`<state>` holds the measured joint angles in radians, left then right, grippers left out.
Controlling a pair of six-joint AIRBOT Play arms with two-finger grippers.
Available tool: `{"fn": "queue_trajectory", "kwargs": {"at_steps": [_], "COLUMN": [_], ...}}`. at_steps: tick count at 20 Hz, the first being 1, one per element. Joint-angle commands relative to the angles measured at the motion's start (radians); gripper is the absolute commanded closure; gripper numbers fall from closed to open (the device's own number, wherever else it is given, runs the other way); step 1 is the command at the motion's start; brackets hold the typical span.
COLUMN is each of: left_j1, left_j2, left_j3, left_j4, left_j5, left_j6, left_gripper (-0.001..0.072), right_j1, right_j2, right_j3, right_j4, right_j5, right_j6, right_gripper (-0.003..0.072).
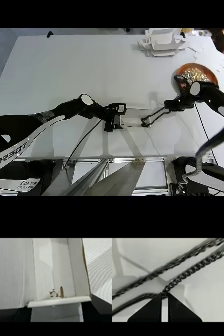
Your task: Fold the box and place the chain.
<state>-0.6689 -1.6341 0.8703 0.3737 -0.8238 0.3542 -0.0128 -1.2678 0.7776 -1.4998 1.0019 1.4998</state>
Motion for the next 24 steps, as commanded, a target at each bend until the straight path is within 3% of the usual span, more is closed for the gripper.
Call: {"fn": "queue_trajectory", "kwargs": {"at_steps": [1, 7, 12, 20, 24], "left_j1": [0.0, 0.0, 0.0, 0.0, 0.0], "left_j2": [0.0, 0.0, 0.0, 0.0, 0.0], "left_j3": [0.0, 0.0, 0.0, 0.0, 0.0], "left_j4": [0.0, 0.0, 0.0, 0.0, 0.0], "left_j5": [0.0, -0.002, -0.003, -0.003, -0.003], "left_j6": [0.0, 0.0, 0.0, 0.0, 0.0], "left_gripper": [0.0695, 0.0695, 0.0695, 0.0695, 0.0695], "right_j1": [0.042, 0.159, 0.209, 0.236, 0.236], "right_j2": [0.135, 0.474, 0.655, 0.706, 0.7], "right_j3": [0.001, 0.001, 0.001, 0.001, -0.011], "right_j4": [-0.01, 0.134, 0.349, 0.66, 0.669], "right_j5": [0.076, 0.235, 0.244, 0.121, 0.055], "right_j6": [-0.009, -0.045, -0.07, -0.216, -0.263], "right_gripper": [0.067, 0.067, 0.067, 0.067, 0.067]}}
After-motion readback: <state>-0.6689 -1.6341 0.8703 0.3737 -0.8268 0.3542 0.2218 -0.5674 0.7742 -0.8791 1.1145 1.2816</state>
